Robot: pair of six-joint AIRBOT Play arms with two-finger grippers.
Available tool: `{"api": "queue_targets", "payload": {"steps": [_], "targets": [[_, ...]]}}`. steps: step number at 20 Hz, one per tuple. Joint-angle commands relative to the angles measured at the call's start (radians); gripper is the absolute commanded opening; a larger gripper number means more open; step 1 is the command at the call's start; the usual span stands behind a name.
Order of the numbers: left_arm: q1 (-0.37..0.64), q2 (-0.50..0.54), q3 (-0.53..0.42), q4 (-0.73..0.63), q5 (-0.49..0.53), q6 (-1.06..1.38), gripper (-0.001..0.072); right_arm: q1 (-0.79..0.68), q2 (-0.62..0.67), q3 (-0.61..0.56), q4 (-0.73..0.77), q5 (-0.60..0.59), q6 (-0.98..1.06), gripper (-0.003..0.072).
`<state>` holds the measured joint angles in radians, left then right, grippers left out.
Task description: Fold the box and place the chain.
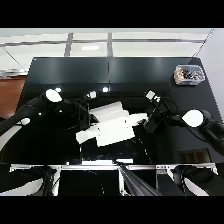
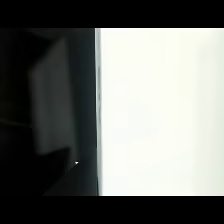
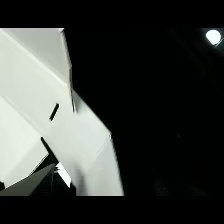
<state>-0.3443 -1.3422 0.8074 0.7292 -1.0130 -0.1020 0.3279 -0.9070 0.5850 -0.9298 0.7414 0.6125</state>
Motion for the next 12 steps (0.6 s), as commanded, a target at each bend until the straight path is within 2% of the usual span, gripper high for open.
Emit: {"api": "queue_targets", "payload": {"steps": [1, 3, 5, 8, 12], "targets": [[-0.066, 0.003, -0.016, 0.008, 0.183, 0.169, 0.0021, -0.003, 0.0, 0.012, 0.05, 0.002, -0.003, 0.0697], [-0.09, -0.005, -0.016, 0.008, 0.227, 0.153, 0.0023, -0.001, 0.0, 0.012, 0.066, 0.024, -0.003, 0.0696], [-0.095, -0.016, -0.016, 0.017, 0.217, 0.146, 0.0022, -0.001, -0.004, 0.009, 0.058, 0.077, -0.024, 0.0696], [-0.111, -0.04, -0.015, 0.054, 0.148, 0.148, 0.0024, 0.002, -0.024, -0.008, 0.06, 0.156, -0.237, 0.0696], [-0.15, -0.052, -0.014, 0.128, 0.142, 0.146, 0.0024, 0.07, -0.034, -0.044, 0.058, 0.151, -0.467, 0.0696]]}}
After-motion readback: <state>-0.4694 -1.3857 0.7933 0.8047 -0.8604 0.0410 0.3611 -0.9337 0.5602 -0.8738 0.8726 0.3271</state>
